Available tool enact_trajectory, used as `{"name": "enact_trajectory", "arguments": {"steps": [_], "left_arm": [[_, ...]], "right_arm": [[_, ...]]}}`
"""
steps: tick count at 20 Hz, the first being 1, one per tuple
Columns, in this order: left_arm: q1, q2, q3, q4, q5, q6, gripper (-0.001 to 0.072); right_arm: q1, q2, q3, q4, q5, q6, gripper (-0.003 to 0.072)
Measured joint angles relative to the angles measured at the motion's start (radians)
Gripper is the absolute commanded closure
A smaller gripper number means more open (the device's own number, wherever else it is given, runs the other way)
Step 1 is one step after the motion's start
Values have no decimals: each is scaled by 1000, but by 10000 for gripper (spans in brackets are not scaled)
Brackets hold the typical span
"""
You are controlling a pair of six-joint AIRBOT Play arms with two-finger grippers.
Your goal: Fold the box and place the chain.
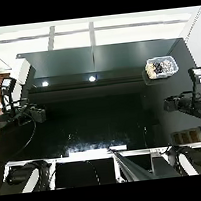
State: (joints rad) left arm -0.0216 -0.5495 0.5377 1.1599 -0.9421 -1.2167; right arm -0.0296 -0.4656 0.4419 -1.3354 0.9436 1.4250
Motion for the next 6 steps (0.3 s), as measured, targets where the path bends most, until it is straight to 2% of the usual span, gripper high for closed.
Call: {"name": "enact_trajectory", "arguments": {"steps": [6], "left_arm": [[0,2,-2,3,-2,-3,679]], "right_arm": [[0,1,-1,-2,-2,0,654]]}}
